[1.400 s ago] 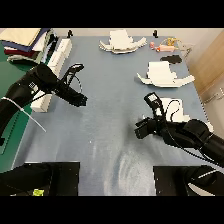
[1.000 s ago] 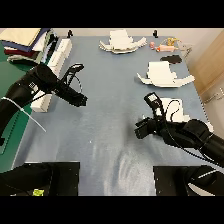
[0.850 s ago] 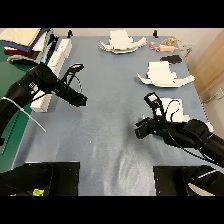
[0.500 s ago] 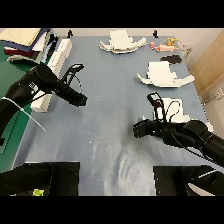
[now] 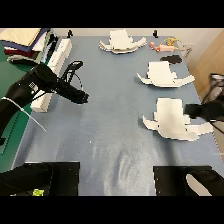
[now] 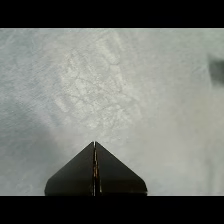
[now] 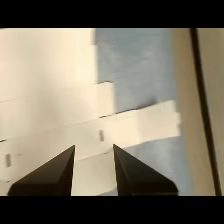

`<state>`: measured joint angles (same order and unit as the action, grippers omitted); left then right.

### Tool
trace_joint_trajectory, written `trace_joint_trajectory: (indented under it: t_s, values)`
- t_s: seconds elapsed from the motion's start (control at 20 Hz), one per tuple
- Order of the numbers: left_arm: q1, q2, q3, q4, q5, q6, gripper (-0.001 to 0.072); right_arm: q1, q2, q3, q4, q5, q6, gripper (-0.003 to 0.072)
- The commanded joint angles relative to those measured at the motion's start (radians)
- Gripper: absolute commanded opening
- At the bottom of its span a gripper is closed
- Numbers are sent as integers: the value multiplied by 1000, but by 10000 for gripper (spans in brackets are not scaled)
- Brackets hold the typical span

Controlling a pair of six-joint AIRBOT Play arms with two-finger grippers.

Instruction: Fold the box.

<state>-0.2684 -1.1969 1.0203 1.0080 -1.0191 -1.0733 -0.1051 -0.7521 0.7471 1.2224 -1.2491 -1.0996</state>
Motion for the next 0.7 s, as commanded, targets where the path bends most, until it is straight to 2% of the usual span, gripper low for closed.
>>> trace_joint_trajectory:
  t_s: [0.0, 0.1, 0.25, 0.4, 0.65]
  values:
    - [0, 0, 1, -68, 6, 0, 13, -371, -100, 90, 20, -82, -241, 380]
    - [0, 0, 1, -74, 6, -2, 14, -534, -212, 127, 152, -82, -373, 381]
    - [0, 0, 1, -77, 6, -20, 15, -689, -390, 206, 327, -132, -559, 380]
    - [0, 0, 1, -89, -6, -20, 16, -753, -545, 288, 407, -166, -660, 381]
    - [0, 0, 1, -137, -28, -20, 16, -762, -747, 414, 521, -261, -801, 381]
